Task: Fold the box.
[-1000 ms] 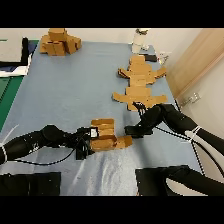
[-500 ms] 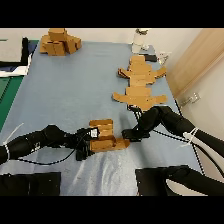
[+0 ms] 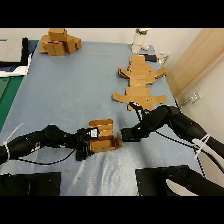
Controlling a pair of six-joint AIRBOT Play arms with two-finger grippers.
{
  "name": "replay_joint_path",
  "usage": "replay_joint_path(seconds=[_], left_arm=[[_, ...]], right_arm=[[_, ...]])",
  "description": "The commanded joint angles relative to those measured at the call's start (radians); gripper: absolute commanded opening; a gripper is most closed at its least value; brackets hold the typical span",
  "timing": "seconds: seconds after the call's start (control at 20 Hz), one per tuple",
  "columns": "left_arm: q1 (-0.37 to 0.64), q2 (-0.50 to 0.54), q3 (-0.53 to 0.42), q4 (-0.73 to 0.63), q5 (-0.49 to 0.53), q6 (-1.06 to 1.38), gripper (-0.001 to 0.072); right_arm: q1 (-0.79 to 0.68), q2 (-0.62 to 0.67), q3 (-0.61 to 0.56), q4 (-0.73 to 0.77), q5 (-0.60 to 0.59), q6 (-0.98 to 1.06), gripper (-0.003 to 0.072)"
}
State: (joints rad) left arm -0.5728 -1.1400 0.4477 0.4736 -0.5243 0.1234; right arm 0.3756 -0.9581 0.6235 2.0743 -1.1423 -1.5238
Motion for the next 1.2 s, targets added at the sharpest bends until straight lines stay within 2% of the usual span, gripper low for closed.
replay_joint_path(seconds=[0.0, 0.05, 0.1, 0.15, 0.5, 0.7, 0.95, 1.15], left_arm=[[0.0, -0.001, 0.0, 0.0, -0.001, 0.0, 0.0598], [0.0, -0.001, 0.0, 0.0, -0.002, 0.0, 0.0598], [0.0, -0.001, 0.0, 0.0, -0.003, -0.001, 0.0598], [0.0, -0.001, 0.0, 0.0, -0.003, -0.001, 0.0598], [0.0, -0.001, 0.0, -0.003, -0.04, -0.001, 0.0598], [0.0, -0.001, 0.0, -0.003, -0.039, 0.0, 0.0598], [0.0, -0.001, 0.0, -0.002, -0.034, -0.001, 0.0598], [0.0, -0.001, 0.0, -0.003, -0.033, 0.0, 0.0598]], right_arm=[[0.01, 0.034, 0.0, 0.058, -0.002, -0.021, 0.0165], [0.026, 0.034, 0.0, 0.063, 0.002, -0.022, 0.0181], [0.044, 0.03, 0.001, 0.063, 0.003, -0.022, 0.0321], [0.06, 0.027, 0.0, 0.062, 0.008, -0.021, 0.0371], [0.1, 0.003, 0.001, 0.051, 0.112, -0.009, 0.0371], [0.208, -0.016, 0.026, -0.087, 0.154, 0.172, 0.0372], [0.366, -0.08, 0.121, -0.326, 0.084, 0.484, 0.0372], [0.445, -0.141, 0.182, -0.415, 0.011, 0.618, 0.0372]])
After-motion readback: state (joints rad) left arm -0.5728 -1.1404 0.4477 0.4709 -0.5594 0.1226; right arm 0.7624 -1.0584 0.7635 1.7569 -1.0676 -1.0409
